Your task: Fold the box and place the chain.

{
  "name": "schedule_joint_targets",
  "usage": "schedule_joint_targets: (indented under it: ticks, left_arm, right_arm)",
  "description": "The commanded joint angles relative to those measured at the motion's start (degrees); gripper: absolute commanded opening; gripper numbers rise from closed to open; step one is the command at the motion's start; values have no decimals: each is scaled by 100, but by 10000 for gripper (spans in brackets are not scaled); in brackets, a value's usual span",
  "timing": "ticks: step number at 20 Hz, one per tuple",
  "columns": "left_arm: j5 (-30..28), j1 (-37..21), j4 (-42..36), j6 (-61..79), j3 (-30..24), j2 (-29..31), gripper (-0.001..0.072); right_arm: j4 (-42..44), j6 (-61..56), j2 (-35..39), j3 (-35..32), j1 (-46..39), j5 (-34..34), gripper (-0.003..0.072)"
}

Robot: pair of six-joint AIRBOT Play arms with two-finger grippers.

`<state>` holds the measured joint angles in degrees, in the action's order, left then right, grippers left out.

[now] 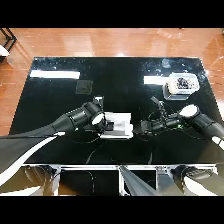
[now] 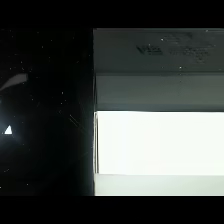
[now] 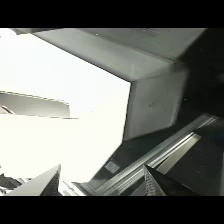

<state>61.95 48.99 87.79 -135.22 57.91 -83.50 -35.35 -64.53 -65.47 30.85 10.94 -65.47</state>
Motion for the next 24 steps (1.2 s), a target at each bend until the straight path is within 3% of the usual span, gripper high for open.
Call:
schedule_joint_targets:
  ticks: [1,7,10,13,19,24]
  left_arm:
    - [7,4,0,-2,-2,-4,22]
    - [7,4,2,-2,-2,-4,22]
    - [7,4,2,-2,-2,-4,22]
    - [7,4,0,-2,-2,-4,22]
    - [2,4,4,-2,-2,-4,22]
    - [2,4,4,-2,-2,-4,22]
  right_arm:
    - [125,4,-4,44,205,74,599]
    - [50,-695,-4,103,1346,1484,588]
    - [-1008,-1860,-4,348,1823,1971,560]
    - [-2221,-2992,-4,595,2186,2081,560]
    - [-2461,-3665,-9,629,2450,2273,559]
    - [-3536,-4562,-92,890,2782,2076,556]
